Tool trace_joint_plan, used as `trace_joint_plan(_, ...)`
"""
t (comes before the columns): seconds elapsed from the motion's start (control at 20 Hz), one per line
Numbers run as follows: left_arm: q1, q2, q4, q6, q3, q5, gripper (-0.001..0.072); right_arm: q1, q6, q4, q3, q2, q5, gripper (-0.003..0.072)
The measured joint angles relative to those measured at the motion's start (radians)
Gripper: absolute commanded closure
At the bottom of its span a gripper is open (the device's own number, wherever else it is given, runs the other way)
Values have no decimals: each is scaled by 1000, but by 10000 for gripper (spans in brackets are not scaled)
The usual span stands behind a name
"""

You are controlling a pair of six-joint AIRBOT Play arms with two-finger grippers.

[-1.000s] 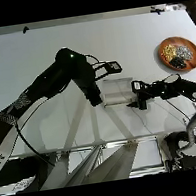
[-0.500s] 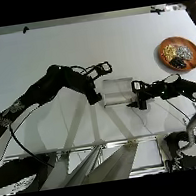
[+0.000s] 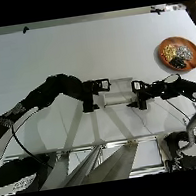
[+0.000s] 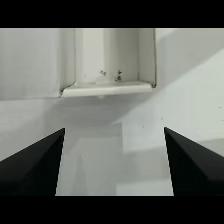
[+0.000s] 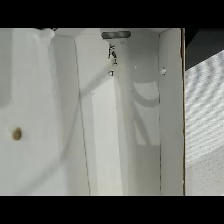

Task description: Fold the box and place the chain.

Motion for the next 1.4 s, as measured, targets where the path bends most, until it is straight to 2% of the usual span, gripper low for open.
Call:
trace_joint_plan(0.45,-26,-71,-141,24,-13,-101,-2,0,0,0,0,0,0,274)
trace_joint_plan(1.15,-61,-130,-185,20,-13,-180,23,0,0,0,0,0,0,274)
trace_joint_plan(1.3,-68,-133,-187,24,-13,-184,232,0,0,0,0,0,0,274)
trace_joint_plan(1.35,-69,-133,-188,24,-13,-184,280,0,0,0,0,0,0,274)
trace_joint_plan(1.4,-70,-134,-189,24,-13,-183,296,0,0,0,0,0,0,274)
